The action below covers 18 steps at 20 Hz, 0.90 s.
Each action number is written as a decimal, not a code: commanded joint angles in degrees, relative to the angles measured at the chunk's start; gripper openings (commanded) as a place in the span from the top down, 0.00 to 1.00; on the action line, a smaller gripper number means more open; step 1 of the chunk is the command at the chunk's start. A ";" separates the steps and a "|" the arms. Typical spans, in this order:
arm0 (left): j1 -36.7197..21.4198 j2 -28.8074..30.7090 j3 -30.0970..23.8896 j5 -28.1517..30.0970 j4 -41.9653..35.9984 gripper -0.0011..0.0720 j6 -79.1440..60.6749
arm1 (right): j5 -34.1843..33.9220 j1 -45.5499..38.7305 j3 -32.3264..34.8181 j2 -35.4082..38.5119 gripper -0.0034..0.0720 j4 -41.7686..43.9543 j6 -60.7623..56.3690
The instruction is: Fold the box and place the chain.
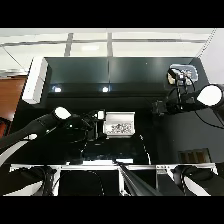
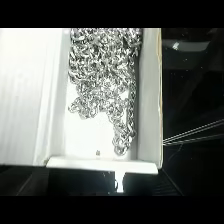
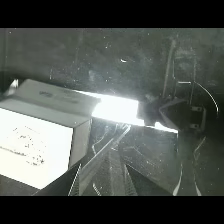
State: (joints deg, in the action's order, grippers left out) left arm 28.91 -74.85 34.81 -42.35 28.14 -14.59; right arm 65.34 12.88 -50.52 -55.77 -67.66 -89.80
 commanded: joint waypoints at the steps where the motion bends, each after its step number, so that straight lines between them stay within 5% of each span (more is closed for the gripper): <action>1: 1.20 -0.46 0.50 0.74 1.03 0.09 0.46 | -2.01 0.04 0.22 0.00 0.53 0.11 0.02; 3: 1.18 -0.44 0.50 0.79 0.96 0.47 0.50 | -5.92 0.68 0.81 -0.13 0.52 0.17 0.00; 4: 1.18 -0.44 0.50 0.81 0.96 0.47 0.52 | -9.62 1.64 1.44 -0.24 0.38 0.90 -0.17; 5: 1.18 -0.44 0.50 0.79 0.96 0.47 0.50 | -13.00 2.80 1.77 -0.72 0.02 2.71 0.11; 9: 1.18 -0.44 0.50 0.81 0.96 0.47 0.52 | -19.71 7.65 1.75 -5.27 0.02 13.81 8.37; 18: 1.18 -0.44 0.50 0.79 0.96 0.47 0.52 | -7.21 10.69 -0.59 -7.96 0.02 16.61 57.96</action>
State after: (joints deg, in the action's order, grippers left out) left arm 30.06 -75.24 35.27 -41.56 29.08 -14.02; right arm 55.18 23.16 -50.41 -63.40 -52.05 -50.04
